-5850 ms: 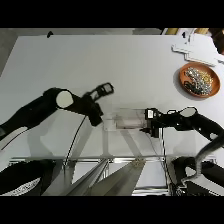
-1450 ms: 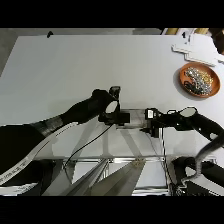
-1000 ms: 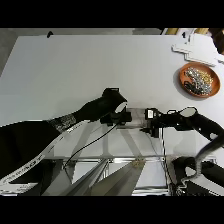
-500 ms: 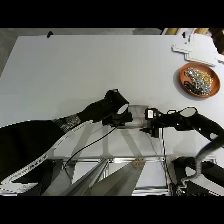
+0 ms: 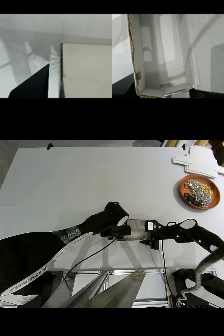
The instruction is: Fold the box and place the chain.
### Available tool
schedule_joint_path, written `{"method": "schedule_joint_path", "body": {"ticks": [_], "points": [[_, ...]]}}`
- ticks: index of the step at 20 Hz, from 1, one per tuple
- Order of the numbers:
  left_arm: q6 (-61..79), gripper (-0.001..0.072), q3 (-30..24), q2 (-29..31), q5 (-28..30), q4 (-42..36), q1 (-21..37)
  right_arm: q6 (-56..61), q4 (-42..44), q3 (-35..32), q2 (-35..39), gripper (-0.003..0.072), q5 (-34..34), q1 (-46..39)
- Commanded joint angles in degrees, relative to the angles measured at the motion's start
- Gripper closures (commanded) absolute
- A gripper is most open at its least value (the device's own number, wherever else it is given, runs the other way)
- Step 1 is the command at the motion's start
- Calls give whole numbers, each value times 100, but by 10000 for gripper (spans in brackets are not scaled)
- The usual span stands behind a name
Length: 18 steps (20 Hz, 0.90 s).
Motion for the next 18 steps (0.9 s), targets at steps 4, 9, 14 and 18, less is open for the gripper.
{"method": "schedule_joint_path", "body": {"ticks": [4, 9, 14, 18], "points": [[417, 512, 2, 166, -125, 37, 96, -4, -2, 0, 4, 289, 2, 0], [542, 707, 2, 170, -122, -39, 122, -4, -2, 0, 4, 289, 2, 0], [1325, 482, 2, 479, -125, -330, 350, -4, -2, 0, 4, 289, 4, 0], [3298, 449, 2, 1115, -201, -695, 852, -4, -2, 0, 4, 289, 2, 0]]}}
